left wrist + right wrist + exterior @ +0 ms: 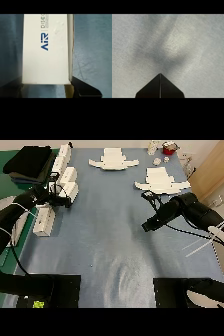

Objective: Fold the box.

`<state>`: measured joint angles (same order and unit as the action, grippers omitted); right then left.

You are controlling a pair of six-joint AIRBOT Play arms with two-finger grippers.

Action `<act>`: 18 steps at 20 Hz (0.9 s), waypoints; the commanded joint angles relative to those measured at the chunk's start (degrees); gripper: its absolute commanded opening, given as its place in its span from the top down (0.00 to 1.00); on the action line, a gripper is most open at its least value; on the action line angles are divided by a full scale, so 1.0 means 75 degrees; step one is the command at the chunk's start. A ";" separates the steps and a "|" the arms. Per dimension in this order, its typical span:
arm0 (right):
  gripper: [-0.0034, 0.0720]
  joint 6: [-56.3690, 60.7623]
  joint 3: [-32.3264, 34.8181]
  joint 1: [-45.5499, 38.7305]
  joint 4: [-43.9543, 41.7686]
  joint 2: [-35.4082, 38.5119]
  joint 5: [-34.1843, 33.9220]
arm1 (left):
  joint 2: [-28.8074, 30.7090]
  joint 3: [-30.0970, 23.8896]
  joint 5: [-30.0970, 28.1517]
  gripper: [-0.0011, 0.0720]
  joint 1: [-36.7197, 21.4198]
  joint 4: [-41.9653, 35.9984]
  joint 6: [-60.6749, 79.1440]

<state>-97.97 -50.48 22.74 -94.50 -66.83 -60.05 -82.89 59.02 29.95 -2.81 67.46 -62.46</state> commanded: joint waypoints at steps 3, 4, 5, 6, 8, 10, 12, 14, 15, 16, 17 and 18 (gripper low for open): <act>0.95 0.0000 -0.0006 -0.0003 -0.0003 0.0000 0.0003 | -0.0644 0.0749 0.0227 0.36 -0.0117 0.0090 -0.0064; 0.95 0.0000 -0.0006 -0.0003 -0.0003 -0.0003 0.0003 | -0.0714 0.0889 0.0396 0.36 -0.0064 0.0093 -0.0041; 0.95 0.0000 -0.0006 -0.0003 -0.0003 -0.0003 0.0003 | -0.0714 0.0956 0.0589 0.36 -0.0050 0.0099 0.0006; 0.95 0.0000 -0.0006 -0.0003 -0.0003 0.0000 0.0003 | -0.0679 0.0979 0.0772 0.36 -0.0058 0.0154 0.0015; 0.95 0.0000 -0.0006 -0.0003 -0.0003 0.0000 0.0003 | -0.0609 0.0979 0.1075 0.36 -0.0178 0.0458 -0.0023; 0.95 0.0000 -0.0006 -0.0003 -0.0003 -0.0003 0.0003 | -0.0568 0.0976 0.1346 0.36 -0.0335 0.0460 -0.0020; 0.95 0.0000 -0.0006 -0.0003 -0.0003 -0.0003 0.0003 | -0.0513 0.0976 0.1550 0.36 -0.0411 0.0481 -0.0020; 0.95 0.0000 -0.0006 -0.0003 -0.0003 0.0000 0.0003 | -0.0460 0.0976 0.1501 0.36 -0.0446 0.0504 -0.0020; 0.95 0.0000 -0.0006 -0.0003 -0.0003 -0.0003 0.0003 | -0.0463 0.0976 0.1384 0.36 -0.0449 0.0504 -0.0023; 0.95 0.0000 -0.0006 -0.0003 -0.0003 -0.0003 0.0003 | -0.0478 0.0976 0.1250 0.36 -0.0449 0.0495 -0.0044; 0.95 0.0000 -0.0006 -0.0003 -0.0003 -0.0003 0.0003 | -0.0510 0.0976 0.1110 0.36 -0.0449 0.0498 -0.0154; 0.95 0.0000 -0.0006 -0.0003 -0.0003 -0.0003 0.0003 | -0.0533 0.0976 0.0979 0.36 -0.0449 0.0501 -0.0221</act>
<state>-98.00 -50.48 22.74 -94.48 -66.83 -60.12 -86.67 66.30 39.40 -5.98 71.13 -62.98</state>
